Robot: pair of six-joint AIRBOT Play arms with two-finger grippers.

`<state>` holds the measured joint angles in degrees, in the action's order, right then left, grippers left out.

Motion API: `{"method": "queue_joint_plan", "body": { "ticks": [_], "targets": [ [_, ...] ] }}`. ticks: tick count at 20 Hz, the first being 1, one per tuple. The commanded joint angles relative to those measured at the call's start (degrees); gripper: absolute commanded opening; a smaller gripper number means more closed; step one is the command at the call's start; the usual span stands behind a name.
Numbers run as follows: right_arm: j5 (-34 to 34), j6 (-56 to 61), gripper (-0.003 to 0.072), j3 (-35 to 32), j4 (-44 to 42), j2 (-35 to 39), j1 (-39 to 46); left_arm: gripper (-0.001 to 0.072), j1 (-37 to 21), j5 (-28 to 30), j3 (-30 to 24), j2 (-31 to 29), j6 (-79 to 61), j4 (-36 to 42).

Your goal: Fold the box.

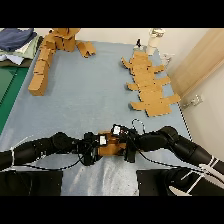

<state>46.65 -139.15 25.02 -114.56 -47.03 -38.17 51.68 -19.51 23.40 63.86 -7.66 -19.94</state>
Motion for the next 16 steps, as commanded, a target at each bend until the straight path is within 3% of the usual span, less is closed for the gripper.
{"method": "queue_joint_plan", "body": {
  "ticks": [1, 7, 8, 10, 11, 16],
  "targets": [
    [-0.2, 0.0, 0.0543, 0.0, -0.1, -0.2, -0.1, 0.0529, 0.0, 0.0, 0.0, 0.0, 0.0, 0.0],
    [2.3, 2.5, 0.0537, 0.0, 1.8, -0.2, 0.0, 0.053, 0.0, 0.0, 0.0, 0.0, 0.0, 0.0],
    [4.7, 6.4, 0.043, 0.1, 4.4, 0.0, 0.0, 0.053, 0.0, 0.0, 0.0, 0.0, 0.0, 0.0],
    [10.9, 18.8, 0.0098, 0.7, 13.3, 0.8, 0.0, 0.053, 0.0, 0.0, 0.0, 0.0, 0.0, 0.0],
    [14.5, 25.6, 0.0003, 1.6, 17.7, 1.4, 0.0, 0.053, 0.0, 0.0, 0.0, 0.0, 0.0, 0.0],
    [25.4, 59.0, 0.0004, 4.4, 39.3, 7.1, 0.4, 0.0529, 0.0, 0.0, 0.0, 0.0, 0.0, 0.0]
  ]
}}
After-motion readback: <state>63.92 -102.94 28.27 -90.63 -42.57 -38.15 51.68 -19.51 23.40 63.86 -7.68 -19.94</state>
